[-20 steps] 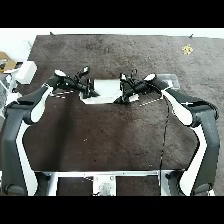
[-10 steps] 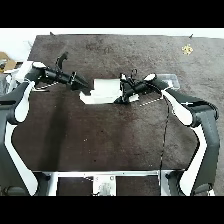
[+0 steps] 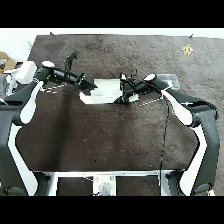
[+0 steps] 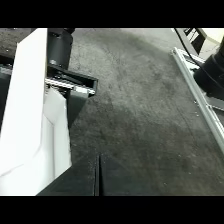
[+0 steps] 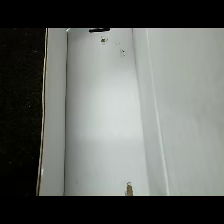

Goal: Fold the box and place the chain.

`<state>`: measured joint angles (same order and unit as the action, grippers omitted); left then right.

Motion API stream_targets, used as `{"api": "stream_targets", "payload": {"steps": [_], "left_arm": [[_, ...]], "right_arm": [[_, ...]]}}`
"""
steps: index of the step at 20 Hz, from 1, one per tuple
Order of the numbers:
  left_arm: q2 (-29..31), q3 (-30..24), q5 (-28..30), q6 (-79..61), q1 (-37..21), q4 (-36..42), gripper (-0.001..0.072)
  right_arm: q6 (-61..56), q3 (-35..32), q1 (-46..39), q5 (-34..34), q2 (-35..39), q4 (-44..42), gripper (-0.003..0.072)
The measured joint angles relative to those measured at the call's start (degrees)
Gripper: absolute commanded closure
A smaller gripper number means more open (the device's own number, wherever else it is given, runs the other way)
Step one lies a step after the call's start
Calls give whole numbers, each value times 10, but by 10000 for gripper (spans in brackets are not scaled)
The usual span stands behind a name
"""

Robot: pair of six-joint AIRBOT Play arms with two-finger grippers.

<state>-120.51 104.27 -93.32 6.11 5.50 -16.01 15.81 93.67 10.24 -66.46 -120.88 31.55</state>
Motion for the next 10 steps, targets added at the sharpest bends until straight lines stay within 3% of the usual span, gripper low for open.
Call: {"api": "stream_targets", "payload": {"steps": [10], "left_arm": [[0, 0, 208, 22, 11, -17, 697]], "right_arm": [[0, 0, 0, 0, 0, 0, 260]]}}
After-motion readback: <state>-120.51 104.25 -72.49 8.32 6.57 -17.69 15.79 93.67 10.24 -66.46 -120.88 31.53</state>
